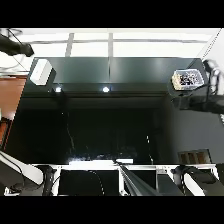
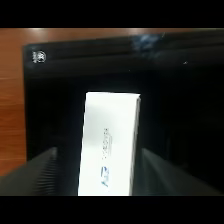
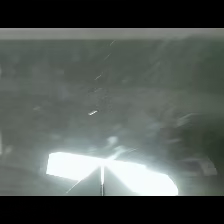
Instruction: Fold the box and place the chain.
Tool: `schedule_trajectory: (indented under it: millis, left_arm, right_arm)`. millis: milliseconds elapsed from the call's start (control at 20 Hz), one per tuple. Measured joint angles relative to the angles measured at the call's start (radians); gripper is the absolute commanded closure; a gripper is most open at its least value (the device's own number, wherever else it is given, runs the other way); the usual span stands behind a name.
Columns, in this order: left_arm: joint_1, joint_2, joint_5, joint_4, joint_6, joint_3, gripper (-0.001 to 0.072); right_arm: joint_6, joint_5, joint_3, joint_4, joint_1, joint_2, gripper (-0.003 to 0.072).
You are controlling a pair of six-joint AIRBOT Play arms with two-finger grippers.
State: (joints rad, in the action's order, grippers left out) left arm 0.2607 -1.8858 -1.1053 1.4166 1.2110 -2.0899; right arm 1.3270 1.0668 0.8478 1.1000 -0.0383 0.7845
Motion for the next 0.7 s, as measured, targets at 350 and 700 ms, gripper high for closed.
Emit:
schedule_trajectory:
  millis: [350, 700]
  left_arm:
    - [-0.066, 0.448, -0.121, -0.127, 0.102, 0.384, 0.0685]
    - [-0.239, 1.091, 0.339, -0.166, 0.022, 1.325, 0.0684]
  right_arm:
    - [-0.038, -0.072, 0.011, 0.143, 0.001, -0.162, 0.0671]
    - [-0.062, -0.386, -0.335, 0.229, 0.001, -0.291, 0.0670]
